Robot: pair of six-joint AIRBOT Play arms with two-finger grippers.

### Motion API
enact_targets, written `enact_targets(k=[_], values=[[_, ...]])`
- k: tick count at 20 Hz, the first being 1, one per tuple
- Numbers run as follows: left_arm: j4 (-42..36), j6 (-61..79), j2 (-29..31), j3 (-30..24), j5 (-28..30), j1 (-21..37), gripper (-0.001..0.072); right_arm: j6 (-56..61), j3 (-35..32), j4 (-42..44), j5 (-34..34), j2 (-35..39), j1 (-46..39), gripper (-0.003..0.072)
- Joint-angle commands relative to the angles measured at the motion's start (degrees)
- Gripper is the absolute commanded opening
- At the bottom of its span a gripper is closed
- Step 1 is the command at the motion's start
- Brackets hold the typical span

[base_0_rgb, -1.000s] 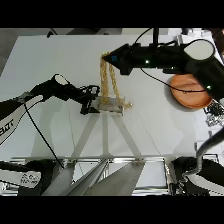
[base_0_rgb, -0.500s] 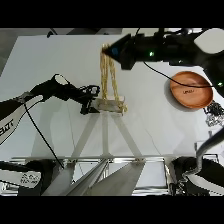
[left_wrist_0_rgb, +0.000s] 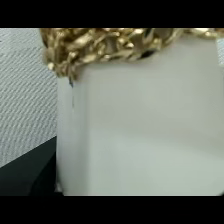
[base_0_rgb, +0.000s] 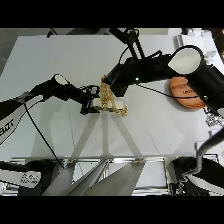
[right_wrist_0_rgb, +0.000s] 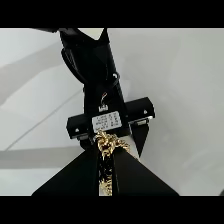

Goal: Fold the box and place the chain.

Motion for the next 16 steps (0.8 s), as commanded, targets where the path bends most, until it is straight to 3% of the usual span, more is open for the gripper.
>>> enact_targets(k=[1,4,7,10,16], values=[[0.02,0.00,-0.02,0.00,0.02,0.02,0.0433,0.00,-0.26,-3.43,0.72,2.25,0.50,0.0016],[0.02,0.00,-0.02,0.00,0.00,0.02,0.0433,0.00,-0.24,-4.39,0.42,6.36,0.50,0.0016],[0.02,0.00,-0.02,0.00,0.02,0.02,0.0433,0.20,-0.26,-4.24,4.35,9.35,0.52,0.0016],[0.02,0.00,-0.02,0.00,0.02,0.02,0.0433,0.20,-0.26,-4.20,10.95,9.49,0.50,0.0016],[0.02,0.00,-0.02,0.00,0.02,0.02,0.0433,-0.04,-0.39,-4.87,10.78,7.15,0.50,0.0015]])
